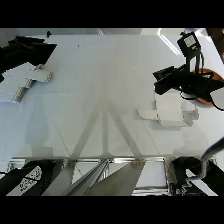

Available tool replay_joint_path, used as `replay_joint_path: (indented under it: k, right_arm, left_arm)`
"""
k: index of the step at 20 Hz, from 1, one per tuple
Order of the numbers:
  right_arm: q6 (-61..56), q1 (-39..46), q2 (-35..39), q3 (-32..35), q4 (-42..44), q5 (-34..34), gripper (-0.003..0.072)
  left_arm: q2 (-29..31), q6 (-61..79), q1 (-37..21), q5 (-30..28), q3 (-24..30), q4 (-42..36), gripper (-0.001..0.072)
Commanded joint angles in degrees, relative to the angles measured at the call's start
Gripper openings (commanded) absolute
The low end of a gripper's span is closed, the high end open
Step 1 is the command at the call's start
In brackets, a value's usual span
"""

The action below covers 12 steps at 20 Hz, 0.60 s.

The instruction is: Fold the box and place the chain.

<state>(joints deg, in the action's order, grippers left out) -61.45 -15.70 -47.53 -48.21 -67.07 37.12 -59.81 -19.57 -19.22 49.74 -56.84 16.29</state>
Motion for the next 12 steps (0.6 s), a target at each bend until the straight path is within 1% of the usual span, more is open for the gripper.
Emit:
replay_joint_path:
  k: [1, 7, 10, 12]
  right_arm:
    - [0.0, 0.0, 0.0, -0.1, 0.0, 0.0, 0.0015]
    - [-0.1, 0.0, 0.0, -0.1, 0.4, 0.0, 0.0015]
    - [-0.1, 0.0, 0.0, -0.1, 4.8, 0.1, 0.0015]
    - [0.0, 0.0, 0.1, -0.1, 4.9, 0.3, 0.0015]
  left_arm:
    - [0.0, 0.0, 0.0, 0.0, -0.1, 0.0, 0.0695]
    - [0.0, 0.0, 0.0, 0.0, -0.1, 0.0, 0.0695]
    - [0.0, 0.0, 0.0, 0.0, -0.1, 0.0, 0.0695]
    - [0.0, 0.0, 0.0, 0.0, -0.1, 0.0, 0.0695]
